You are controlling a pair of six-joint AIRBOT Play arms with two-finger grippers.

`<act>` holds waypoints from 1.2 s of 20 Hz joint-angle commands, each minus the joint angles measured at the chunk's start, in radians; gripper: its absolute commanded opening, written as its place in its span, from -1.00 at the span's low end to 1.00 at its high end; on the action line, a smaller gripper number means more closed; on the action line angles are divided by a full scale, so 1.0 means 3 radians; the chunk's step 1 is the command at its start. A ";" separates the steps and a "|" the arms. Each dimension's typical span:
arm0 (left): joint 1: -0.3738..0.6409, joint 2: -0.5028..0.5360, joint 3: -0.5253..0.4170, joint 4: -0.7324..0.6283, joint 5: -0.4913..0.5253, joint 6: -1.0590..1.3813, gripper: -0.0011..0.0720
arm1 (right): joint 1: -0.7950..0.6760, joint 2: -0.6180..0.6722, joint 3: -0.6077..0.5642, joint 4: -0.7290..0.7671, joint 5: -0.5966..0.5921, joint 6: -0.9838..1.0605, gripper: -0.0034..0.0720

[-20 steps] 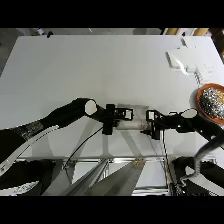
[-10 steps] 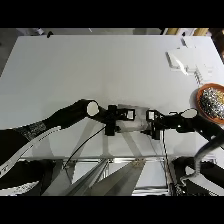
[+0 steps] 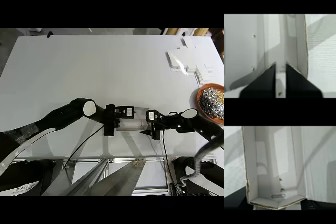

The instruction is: Fold the box and place the chain.

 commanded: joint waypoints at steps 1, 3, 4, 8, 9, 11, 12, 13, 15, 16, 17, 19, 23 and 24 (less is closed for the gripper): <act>0.0112 0.0280 0.0001 0.0286 -0.0191 -0.0712 -0.94 | 0.0001 0.0003 0.0001 0.0004 -0.0003 0.0008 0.19; 0.0224 0.0451 0.0001 0.0380 -0.0395 -0.1164 -0.96 | 0.0001 0.0003 0.0001 0.0004 -0.0001 0.0008 0.19; 0.0290 0.0533 0.0001 0.0418 -0.0493 -0.1403 -0.96 | 0.0001 0.0003 0.0001 0.0004 -0.0001 0.0008 0.19; 0.0614 0.0754 -0.0014 0.0497 -0.0710 -0.2289 -0.96 | 0.0001 0.0003 0.0001 0.0004 -0.0001 0.0008 0.19; 0.0702 0.0779 -0.0039 0.0498 -0.0699 -0.2528 -0.96 | 0.0001 0.0003 0.0001 0.0004 -0.0003 0.0008 0.19; 0.0924 0.0796 -0.0200 0.0474 -0.0492 -0.3044 -0.96 | 0.0001 0.0003 0.0001 0.0004 -0.0003 0.0008 0.19; 0.1035 0.0796 -0.0336 0.0458 -0.0275 -0.3295 -0.96 | 0.0001 0.0003 0.0001 0.0004 -0.0001 0.0008 0.19; 0.1133 0.0795 -0.0483 0.0459 -0.0097 -0.3520 -0.96 | 0.0001 0.0003 0.0001 0.0004 -0.0003 0.0008 0.19; 0.1275 0.0791 -0.0764 0.0399 0.0048 -0.3665 -0.96 | 0.0001 0.0001 0.0001 0.0004 -0.0001 0.0008 0.19; 0.1307 0.0777 -0.0848 0.0345 0.0014 -0.3663 -0.96 | 0.0001 0.0003 0.0001 0.0004 -0.0001 0.0008 0.19; 0.1321 0.0750 -0.0919 0.0264 -0.0019 -0.3651 -0.95 | 0.0001 0.0003 0.0001 0.0004 -0.0001 0.0008 0.19; 0.1317 0.0645 -0.0998 0.0045 -0.0032 -0.3485 -0.95 | 0.0001 0.0003 0.0001 0.0004 -0.0001 0.0008 0.19; 0.1171 0.0369 -0.0998 -0.0568 -0.0057 -0.3081 -0.95 | 0.0001 0.0003 0.0001 0.0004 -0.0003 0.0008 0.19; 0.1119 0.0318 -0.0998 -0.0646 -0.0057 -0.3038 -0.95 | 0.0001 0.0003 0.0001 0.0004 -0.0001 0.0008 0.19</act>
